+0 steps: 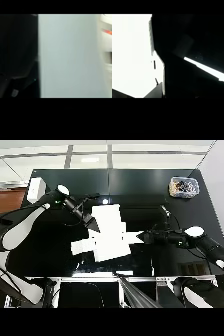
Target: Fold the box and place the chain.
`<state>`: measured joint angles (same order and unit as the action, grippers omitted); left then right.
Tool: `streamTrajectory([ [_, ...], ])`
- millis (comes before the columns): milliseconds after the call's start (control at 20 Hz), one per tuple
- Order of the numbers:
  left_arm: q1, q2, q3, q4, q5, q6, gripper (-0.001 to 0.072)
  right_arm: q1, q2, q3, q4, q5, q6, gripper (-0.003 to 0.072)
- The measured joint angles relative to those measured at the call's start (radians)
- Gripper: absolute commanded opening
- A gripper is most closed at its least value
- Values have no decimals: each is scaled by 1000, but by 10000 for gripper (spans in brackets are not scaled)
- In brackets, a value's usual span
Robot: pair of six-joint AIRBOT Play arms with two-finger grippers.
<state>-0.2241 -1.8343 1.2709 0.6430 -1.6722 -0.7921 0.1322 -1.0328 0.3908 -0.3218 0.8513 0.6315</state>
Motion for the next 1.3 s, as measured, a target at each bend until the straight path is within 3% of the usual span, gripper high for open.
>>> streamTrajectory([
  [50, 2, -2, 4, 8, -6, 4, 32, 0, 0, 0, -4, 0, 0, 103],
  [100, 3, -2, 6, 14, -11, 11, 31, 0, 0, 0, -8, -1, 0, 421],
  [150, 4, -3, 8, 18, -11, 13, 30, 0, 0, 0, -11, -2, 0, 639],
  [300, 4, 11, 11, 32, -12, 20, 28, -31, 2, 36, -66, 23, 2, 626],
  [500, -12, 135, -43, 37, 61, 54, 29, -156, 18, 209, -306, 230, 74, 627],
  [700, -90, 377, -274, 30, 353, 280, 33, -232, 32, 337, -494, 388, 79, 627],
  [800, -141, 450, -366, 29, 509, 472, 32, -223, 34, 351, -525, 393, 35, 627],
  [950, -215, 475, -418, 32, 651, 658, 31, -166, 36, 343, -550, 359, -51, 627],
  [1300, -309, 420, -423, 150, 835, 807, 32, -32, 37, 322, -569, 271, -154, 627],
])
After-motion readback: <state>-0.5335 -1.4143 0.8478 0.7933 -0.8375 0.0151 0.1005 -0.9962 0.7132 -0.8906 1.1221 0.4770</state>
